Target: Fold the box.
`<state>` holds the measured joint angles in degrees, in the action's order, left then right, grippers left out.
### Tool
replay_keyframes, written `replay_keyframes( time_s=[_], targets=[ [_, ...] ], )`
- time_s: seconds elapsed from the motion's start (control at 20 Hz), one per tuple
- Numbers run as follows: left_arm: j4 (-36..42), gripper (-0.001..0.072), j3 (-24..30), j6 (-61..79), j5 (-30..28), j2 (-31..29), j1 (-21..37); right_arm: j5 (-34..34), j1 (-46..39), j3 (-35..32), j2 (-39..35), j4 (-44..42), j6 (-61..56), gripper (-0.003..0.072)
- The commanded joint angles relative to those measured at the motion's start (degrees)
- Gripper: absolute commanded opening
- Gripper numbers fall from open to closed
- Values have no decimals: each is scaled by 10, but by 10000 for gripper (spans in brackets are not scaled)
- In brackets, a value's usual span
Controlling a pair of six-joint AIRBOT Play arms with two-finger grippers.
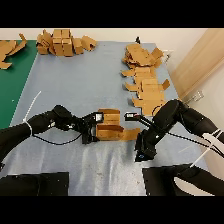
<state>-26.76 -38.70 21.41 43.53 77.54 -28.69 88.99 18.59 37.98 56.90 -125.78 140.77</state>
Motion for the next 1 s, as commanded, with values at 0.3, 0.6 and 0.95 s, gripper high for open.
replay_keyframes(
  time_s=[0.3,0.6,0.95],
  targets=[
    [0,647,0,-8,10,0,0,0,0,0,1,0,-2,708],
    [-2,648,0,-19,20,0,0,0,0,0,1,0,-2,708],
    [-3,646,0,-19,19,0,0,-11,0,0,1,2,-2,708]
  ],
)
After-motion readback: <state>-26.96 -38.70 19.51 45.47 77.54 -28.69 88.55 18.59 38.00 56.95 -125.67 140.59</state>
